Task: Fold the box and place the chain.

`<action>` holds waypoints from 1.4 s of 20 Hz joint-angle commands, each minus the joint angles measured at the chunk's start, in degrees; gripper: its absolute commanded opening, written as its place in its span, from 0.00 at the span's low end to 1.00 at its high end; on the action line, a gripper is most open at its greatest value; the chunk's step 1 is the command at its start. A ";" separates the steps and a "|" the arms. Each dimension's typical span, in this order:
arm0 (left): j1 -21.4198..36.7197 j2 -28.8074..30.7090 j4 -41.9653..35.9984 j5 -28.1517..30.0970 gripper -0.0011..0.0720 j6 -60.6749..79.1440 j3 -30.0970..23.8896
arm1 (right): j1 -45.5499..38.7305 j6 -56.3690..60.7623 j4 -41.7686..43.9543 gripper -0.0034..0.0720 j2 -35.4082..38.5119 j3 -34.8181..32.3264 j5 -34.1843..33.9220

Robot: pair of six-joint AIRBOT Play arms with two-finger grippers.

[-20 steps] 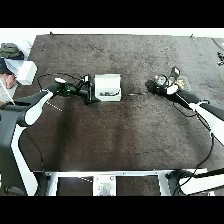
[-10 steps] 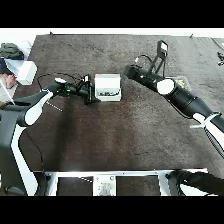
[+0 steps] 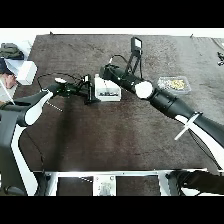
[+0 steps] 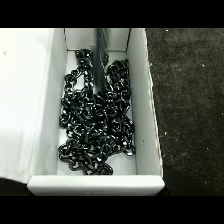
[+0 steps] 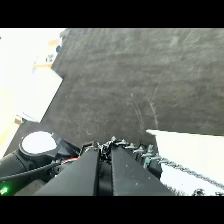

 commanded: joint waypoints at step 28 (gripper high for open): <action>-0.02 -0.02 0.02 0.02 0.33 0.00 0.02 | -37.73 3.52 -4.42 0.50 -7.41 -17.14 7.04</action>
